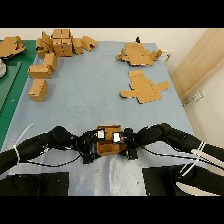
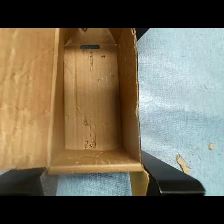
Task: Fold the box.
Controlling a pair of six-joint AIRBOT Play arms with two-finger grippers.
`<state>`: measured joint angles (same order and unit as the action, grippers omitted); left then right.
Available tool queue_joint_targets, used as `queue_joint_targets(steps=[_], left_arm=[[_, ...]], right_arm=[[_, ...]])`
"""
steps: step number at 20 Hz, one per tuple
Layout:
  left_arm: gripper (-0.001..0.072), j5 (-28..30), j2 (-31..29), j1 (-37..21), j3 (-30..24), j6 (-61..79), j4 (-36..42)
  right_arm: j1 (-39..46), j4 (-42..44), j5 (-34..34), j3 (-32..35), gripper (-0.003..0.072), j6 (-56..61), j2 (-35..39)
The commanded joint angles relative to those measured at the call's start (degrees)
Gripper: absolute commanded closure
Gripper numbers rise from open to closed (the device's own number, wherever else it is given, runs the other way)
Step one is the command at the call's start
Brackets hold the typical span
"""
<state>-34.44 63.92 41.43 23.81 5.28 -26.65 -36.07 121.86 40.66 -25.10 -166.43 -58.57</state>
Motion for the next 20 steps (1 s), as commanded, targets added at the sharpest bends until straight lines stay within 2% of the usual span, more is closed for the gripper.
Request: queue_joint_targets(steps=[1,4,6,7,8,15,20], left_arm=[[0.0304,0.0,0.0,0.0,0.0,0.0,0.0],[0.0304,0.0,0.0,0.0,0.0,0.0,0.0],[0.0304,0.0,0.0,0.0,0.0,0.0,0.0],[0.0305,0.0,0.0,0.0,0.0,0.0,0.0],[0.0304,0.0,0.0,0.0,0.0,0.0,0.0],[0.0305,0.0,0.0,0.0,0.0,0.0,0.0],[0.0304,0.0,0.0,0.0,0.0,0.0,0.0]], right_arm=[[-0.1,0.3,0.6,0.0,0.0162,-0.1,0.1],[0.0,-0.4,-0.1,0.0,0.016,-0.1,0.1],[0.0,1.9,1.2,-0.3,0.012,-0.1,0.1],[0.0,2.8,1.9,-0.7,0.0013,0.5,0.2],[0.0,2.9,1.9,-0.9,-0.0034,1.0,0.6],[0.6,2.4,6.6,-2.5,-0.0034,2.9,8.0],[6.6,-8.3,26.2,-2.5,-0.0034,25.2,16.5]])
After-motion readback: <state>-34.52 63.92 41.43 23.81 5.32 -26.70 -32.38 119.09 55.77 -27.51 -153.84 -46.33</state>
